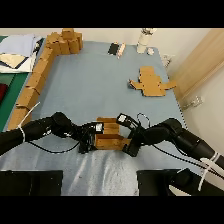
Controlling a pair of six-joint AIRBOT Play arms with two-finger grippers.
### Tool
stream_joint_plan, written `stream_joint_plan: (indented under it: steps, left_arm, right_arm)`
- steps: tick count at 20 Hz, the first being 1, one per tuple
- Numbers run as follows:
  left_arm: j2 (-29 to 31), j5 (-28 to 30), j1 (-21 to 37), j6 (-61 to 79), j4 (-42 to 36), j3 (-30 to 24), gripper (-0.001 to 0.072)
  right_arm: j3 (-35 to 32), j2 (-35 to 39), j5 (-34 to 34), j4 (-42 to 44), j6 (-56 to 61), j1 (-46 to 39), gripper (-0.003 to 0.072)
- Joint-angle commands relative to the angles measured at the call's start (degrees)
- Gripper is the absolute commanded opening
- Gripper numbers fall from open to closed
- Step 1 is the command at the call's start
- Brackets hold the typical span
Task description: Fold the box.
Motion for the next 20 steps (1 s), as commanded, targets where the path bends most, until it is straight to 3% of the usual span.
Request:
stream_joint_plan:
  steps: [1, 4, 9, 13, 17, 18, 19, 20]
  left_arm:
    - [0.0, 0.0, 0.0, 0.0, 0.0, 0.0, 0.0439]
    - [0.0, 0.0, 0.0, 0.0, 0.0, 0.0, 0.0439]
    - [0.0, 0.0, 0.0, 0.0, 0.0, 0.0, 0.0439]
    - [0.0, 0.0, 0.0, 0.0, 0.0, 0.0, 0.0439]
    - [0.0, 0.0, 0.0, 0.0, 0.0, 0.0, 0.0439]
    - [0.0, 0.0, 0.0, 0.0, 0.0, 0.0, 0.0439]
    - [0.0, 0.0, 0.0, 0.0, 0.0, 0.0, 0.0439]
    - [0.0, 0.0, 0.0, 0.0, 0.0, 0.0, 0.0439]
  right_arm:
    - [0.0, 5.0, -8.0, 5.1, 25.7, 0.0, 0.0709]
    - [-0.1, 5.4, -4.4, 13.5, 30.0, 0.0, 0.0709]
    - [-0.1, 3.2, -0.8, 13.0, 44.0, 0.0, 0.0707]
    - [-0.1, 1.1, 5.8, 12.1, 44.9, 0.0, 0.0707]
    - [0.0, -2.0, 9.3, 13.1, 54.8, 0.0, 0.0707]
    - [0.3, -3.2, 10.7, 14.8, 54.6, 0.0, 0.0550]
    - [1.3, -4.1, 11.1, 16.5, 54.0, 0.0, 0.0060]
    - [2.8, -4.5, 11.5, 17.1, 52.5, 0.3, 0.0004]
